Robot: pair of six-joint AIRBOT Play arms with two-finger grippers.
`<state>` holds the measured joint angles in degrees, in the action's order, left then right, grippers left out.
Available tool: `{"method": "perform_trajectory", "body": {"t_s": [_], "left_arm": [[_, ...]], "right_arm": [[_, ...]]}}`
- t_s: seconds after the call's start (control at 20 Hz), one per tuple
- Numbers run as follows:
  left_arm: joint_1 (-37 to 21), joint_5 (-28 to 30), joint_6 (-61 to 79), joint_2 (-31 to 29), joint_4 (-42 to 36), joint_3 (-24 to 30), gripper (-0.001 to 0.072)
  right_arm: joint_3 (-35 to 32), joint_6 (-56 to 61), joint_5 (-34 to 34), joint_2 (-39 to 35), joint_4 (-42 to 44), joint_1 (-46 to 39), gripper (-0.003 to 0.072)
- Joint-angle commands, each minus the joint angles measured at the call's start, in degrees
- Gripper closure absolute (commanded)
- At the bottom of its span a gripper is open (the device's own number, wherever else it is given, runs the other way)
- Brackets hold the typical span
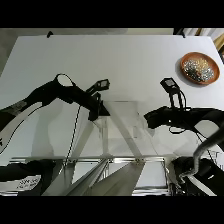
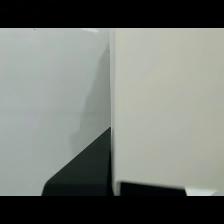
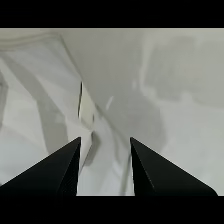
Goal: Fold the box and place the chain.
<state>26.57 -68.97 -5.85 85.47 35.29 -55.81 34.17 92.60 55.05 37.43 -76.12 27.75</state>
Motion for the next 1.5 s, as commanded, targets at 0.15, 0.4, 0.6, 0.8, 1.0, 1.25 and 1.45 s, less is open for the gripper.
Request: {"method": "perform_trajectory", "body": {"t_s": [0.15, 0.4, 0.6, 0.8, 1.0, 1.25, 1.45], "left_arm": [[9.4, 11.4, -1.2, -1.9, 1.4, 0.0, 0.0709], [11.6, 24.2, 1.7, -0.3, -3.1, 0.0, 0.0704], [11.6, 24.2, 8.2, 2.4, -3.1, 0.0, 0.0703], [11.7, 24.4, 13.3, 3.9, -2.7, 0.0, 0.0703], [11.7, 24.4, 13.3, 5.6, -4.5, 0.0, 0.0703], [11.7, 24.4, 13.3, 7.0, -4.9, 0.0, 0.0702], [11.7, 24.3, 13.4, 7.3, -4.8, 0.0, 0.0702]], "right_arm": [[1.0, 0.0, 13.3, -8.3, -5.4, 0.0, 0.0342], [1.0, 0.0, 9.7, -8.6, -5.3, 0.0, 0.0346], [1.0, -0.1, 3.7, -8.5, -5.4, 0.0, 0.0346], [1.0, -0.1, 2.3, -8.5, -5.4, 0.0, 0.0345], [1.0, -0.1, 2.4, -8.5, -5.8, 0.0, 0.0345], [1.0, 0.0, 2.7, -8.5, -7.5, 0.0, 0.0348], [1.0, 0.0, 2.7, -8.5, -7.8, 0.0, 0.0348]]}}
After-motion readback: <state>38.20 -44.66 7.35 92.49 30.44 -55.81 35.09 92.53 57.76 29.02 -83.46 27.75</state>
